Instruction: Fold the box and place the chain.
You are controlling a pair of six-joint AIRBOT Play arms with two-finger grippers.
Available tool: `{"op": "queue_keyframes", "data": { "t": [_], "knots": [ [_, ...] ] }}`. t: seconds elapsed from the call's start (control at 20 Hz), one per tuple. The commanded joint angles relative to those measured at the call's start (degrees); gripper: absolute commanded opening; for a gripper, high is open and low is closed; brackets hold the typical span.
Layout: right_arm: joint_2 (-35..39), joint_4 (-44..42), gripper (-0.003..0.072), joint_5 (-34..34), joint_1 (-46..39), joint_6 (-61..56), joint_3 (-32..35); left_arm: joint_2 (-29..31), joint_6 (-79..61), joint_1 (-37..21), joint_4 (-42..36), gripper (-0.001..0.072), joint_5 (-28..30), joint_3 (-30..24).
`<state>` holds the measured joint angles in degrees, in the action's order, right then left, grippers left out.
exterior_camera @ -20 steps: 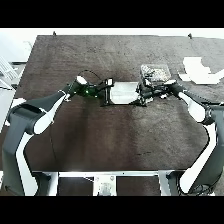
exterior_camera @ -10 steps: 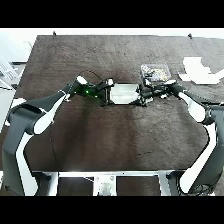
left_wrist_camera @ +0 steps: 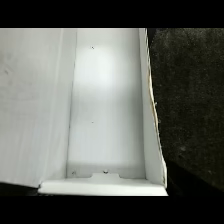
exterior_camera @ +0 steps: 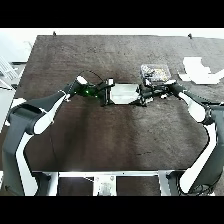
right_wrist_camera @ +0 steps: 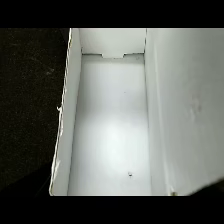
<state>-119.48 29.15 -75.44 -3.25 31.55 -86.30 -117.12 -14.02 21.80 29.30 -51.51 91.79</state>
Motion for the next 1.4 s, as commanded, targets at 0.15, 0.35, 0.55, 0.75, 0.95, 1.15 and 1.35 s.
{"op": "queue_keyframes", "data": {
  "t": [0.15,0.35,0.55,0.75,0.95,1.15,1.35],
  "knots": [
    [0.0,0.0,0.0497,0.0,-0.1,0.0,0.0,0.0,0.0,-0.2,0.0,0.0413,0.0,0.1],
    [0.0,0.0,0.0497,0.0,-0.1,0.0,0.0,0.0,0.0,-0.2,0.0,0.0413,0.0,0.0],
    [0.0,0.0,0.0498,0.0,0.1,0.0,0.0,0.0,0.0,-0.2,0.0,0.0413,0.0,0.1],
    [0.0,0.0,0.0498,-0.1,0.0,0.0,0.0,0.0,0.0,-0.2,0.0,0.0413,-0.1,0.1],
    [0.0,0.0,0.0500,-0.1,0.0,0.0,0.0,0.0,0.1,-0.2,-0.5,0.0571,-1.6,0.1],
    [0.0,0.0,0.0500,-0.1,0.0,0.0,0.0,0.0,0.0,-0.2,-1.4,0.0585,-2.1,0.1],
    [0.0,0.0,0.0502,-0.1,0.0,0.0,0.1,0.0,0.0,-0.2,-1.5,0.0677,-3.7,0.1]
  ]
}}
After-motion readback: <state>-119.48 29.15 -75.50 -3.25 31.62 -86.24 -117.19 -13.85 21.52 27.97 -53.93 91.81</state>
